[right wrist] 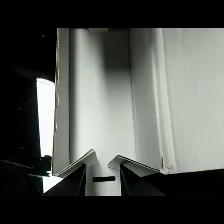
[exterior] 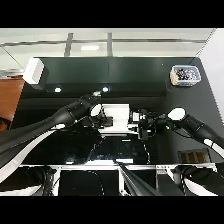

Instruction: Fold the box and place the chain.

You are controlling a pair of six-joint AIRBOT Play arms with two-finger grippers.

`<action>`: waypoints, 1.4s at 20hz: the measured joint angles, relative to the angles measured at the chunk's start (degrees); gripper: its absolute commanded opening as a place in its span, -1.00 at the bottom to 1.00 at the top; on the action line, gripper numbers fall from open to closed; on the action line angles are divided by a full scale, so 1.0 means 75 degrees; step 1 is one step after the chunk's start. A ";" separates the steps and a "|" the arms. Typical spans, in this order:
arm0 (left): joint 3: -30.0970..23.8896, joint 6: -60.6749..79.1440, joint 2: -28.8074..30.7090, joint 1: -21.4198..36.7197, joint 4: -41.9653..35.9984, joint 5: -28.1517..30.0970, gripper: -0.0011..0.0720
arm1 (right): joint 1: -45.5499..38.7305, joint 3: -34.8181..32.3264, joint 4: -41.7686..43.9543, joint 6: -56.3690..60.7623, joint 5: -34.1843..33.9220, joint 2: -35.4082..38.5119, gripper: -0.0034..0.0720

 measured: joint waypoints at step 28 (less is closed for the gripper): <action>0.0000 0.0000 0.0000 0.0006 -0.0003 0.0044 -0.89 | -0.3891 0.0356 -0.1612 0.8311 0.0766 0.1268 -0.87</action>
